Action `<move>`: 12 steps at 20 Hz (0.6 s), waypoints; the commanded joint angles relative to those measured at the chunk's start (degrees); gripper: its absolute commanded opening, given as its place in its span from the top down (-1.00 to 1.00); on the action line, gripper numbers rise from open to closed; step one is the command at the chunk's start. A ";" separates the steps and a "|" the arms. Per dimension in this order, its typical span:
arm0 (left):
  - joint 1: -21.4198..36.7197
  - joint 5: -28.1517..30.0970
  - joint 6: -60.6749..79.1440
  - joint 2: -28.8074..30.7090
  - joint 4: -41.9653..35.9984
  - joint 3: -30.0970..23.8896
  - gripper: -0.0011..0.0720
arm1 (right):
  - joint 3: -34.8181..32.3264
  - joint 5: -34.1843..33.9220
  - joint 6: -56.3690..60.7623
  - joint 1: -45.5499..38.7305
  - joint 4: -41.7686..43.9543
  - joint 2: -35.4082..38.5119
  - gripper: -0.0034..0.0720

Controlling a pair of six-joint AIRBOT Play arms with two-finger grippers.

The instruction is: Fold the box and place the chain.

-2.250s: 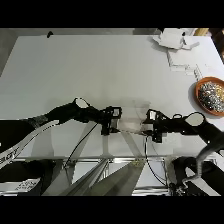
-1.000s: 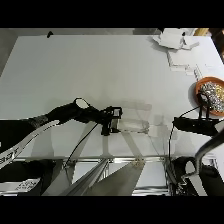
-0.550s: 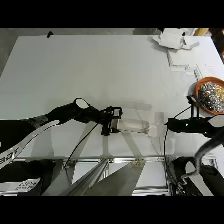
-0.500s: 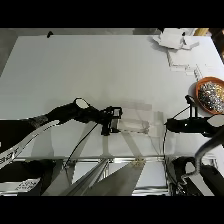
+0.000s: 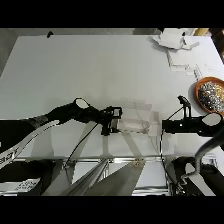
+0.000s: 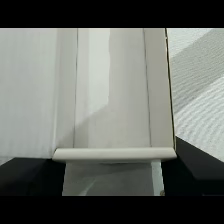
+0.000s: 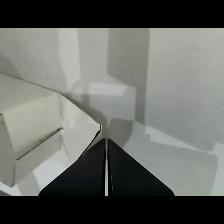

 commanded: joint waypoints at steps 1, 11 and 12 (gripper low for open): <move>0.02 0.00 0.02 0.02 0.02 0.00 0.22 | 0.02 0.59 -0.07 0.28 4.24 2.73 0.87; 0.02 0.02 0.02 0.02 0.02 0.00 0.22 | 0.04 3.48 -0.22 3.26 8.83 7.39 0.02; 0.02 0.00 0.02 0.02 0.02 0.00 0.22 | 0.04 2.62 -0.20 5.33 9.44 7.39 0.02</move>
